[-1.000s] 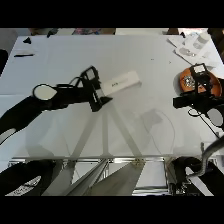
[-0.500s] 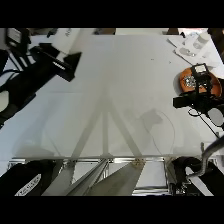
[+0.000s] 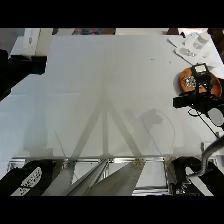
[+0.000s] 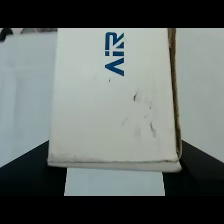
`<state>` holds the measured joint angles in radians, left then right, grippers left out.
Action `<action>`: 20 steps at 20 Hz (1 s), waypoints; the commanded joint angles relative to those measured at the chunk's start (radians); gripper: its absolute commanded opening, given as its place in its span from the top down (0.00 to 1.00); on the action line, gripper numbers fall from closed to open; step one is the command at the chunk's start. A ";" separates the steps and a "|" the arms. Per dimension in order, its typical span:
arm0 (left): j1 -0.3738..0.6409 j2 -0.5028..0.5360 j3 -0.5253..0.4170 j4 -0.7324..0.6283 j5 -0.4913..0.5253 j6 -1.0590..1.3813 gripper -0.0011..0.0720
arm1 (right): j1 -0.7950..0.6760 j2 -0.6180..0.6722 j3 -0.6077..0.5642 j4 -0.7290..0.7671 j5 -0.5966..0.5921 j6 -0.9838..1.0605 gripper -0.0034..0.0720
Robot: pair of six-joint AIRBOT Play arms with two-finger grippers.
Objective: Fold the box and place the chain.
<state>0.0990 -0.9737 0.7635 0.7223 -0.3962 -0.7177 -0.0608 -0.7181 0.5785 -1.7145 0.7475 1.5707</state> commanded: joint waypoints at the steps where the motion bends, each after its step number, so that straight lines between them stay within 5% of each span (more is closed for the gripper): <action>1: 0.080 -0.119 0.000 0.174 -0.111 -0.120 0.98 | -0.001 0.001 0.000 0.000 -0.006 0.000 0.94; 9: 0.083 -0.384 0.000 0.177 -0.006 -0.085 0.92 | -0.001 0.001 0.000 0.000 -0.008 0.001 0.94; 15: 0.083 -0.441 0.000 0.177 -0.005 -0.086 0.82 | -0.001 0.001 0.000 0.005 -0.016 0.001 0.94; 18: 0.083 -0.440 0.000 0.177 -0.029 -0.087 0.30 | -0.001 0.001 0.000 0.040 -0.032 0.000 0.94; 19: 0.083 -0.440 0.000 0.177 -0.043 -0.087 0.19 | -0.001 0.001 0.000 0.042 -0.032 0.000 0.94; 20: 0.083 -0.440 0.000 0.177 -0.058 -0.087 0.19 | -0.001 0.001 0.000 0.043 -0.032 0.000 0.94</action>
